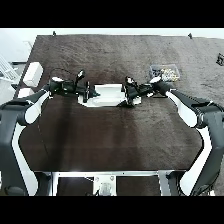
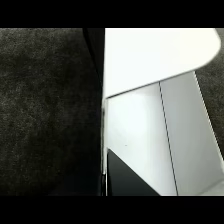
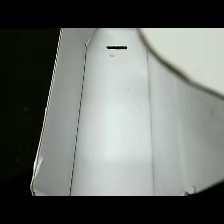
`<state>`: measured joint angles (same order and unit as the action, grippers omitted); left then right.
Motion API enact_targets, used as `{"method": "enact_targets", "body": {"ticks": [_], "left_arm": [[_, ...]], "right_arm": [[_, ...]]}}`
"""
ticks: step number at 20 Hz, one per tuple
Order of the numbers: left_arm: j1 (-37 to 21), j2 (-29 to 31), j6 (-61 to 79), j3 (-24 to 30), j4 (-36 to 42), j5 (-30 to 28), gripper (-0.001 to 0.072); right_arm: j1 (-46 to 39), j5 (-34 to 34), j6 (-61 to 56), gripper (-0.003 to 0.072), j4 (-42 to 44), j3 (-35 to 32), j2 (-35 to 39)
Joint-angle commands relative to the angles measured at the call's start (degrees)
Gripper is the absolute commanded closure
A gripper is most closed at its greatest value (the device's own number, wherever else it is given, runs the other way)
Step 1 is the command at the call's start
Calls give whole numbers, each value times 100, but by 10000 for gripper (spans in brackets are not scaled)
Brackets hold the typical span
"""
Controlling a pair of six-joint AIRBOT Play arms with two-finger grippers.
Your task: Fold the box and place the chain.
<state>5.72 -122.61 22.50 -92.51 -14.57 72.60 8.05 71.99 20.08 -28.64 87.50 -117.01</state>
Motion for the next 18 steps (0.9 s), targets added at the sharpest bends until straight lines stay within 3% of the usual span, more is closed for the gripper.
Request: {"method": "enact_targets", "body": {"ticks": [1, 9, 11, 18], "left_arm": [[-2, 2, 2, 0, -2, 0, 686], [-2, 2, 2, 0, -2, 0, 686], [-2, 2, 2, 0, -2, 0, 686], [-2, 2, 2, 0, 0, 0, 686]], "right_arm": [[-2, -59, -11, -10, -197, 90, -4], [-2, -105, -13, -5, -249, 103, -4], [-2, -105, -15, 48, -247, 103, -17], [2, -105, -13, 48, -251, 103, -17]]}}
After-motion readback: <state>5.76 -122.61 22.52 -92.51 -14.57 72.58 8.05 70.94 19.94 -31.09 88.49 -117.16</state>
